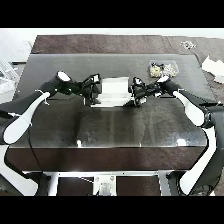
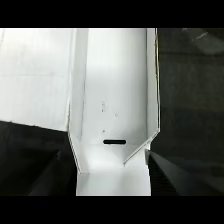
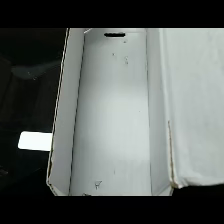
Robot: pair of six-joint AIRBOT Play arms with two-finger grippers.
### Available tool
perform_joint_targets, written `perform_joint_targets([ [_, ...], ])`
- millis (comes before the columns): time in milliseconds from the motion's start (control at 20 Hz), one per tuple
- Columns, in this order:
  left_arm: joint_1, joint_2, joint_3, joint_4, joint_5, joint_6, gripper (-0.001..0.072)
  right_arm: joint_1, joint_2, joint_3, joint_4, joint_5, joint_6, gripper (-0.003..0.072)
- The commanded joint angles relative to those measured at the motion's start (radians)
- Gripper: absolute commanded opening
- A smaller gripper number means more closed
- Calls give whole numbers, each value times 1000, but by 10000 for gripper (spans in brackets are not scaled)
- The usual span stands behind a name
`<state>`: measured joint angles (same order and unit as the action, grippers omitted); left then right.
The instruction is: Fold the box and place the chain.
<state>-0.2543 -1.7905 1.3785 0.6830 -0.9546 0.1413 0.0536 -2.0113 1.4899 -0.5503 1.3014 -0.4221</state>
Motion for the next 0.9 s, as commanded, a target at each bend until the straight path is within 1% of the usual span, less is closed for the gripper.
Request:
perform_joint_targets([
  [0,0,-1,0,36,2,-37,596,0,0,0,0,0,0,580],
  [350,0,-1,0,42,-1,-59,595,0,0,0,0,0,0,580],
  [400,0,-1,0,33,-1,-58,552,0,0,0,0,0,0,580],
  [450,0,-1,0,24,-7,-54,432,0,0,0,0,0,0,580],
  [500,0,-1,0,21,-8,-54,419,0,0,0,0,0,0,580],
  [850,0,-1,0,-11,-23,-27,416,0,0,0,0,0,0,580],
])
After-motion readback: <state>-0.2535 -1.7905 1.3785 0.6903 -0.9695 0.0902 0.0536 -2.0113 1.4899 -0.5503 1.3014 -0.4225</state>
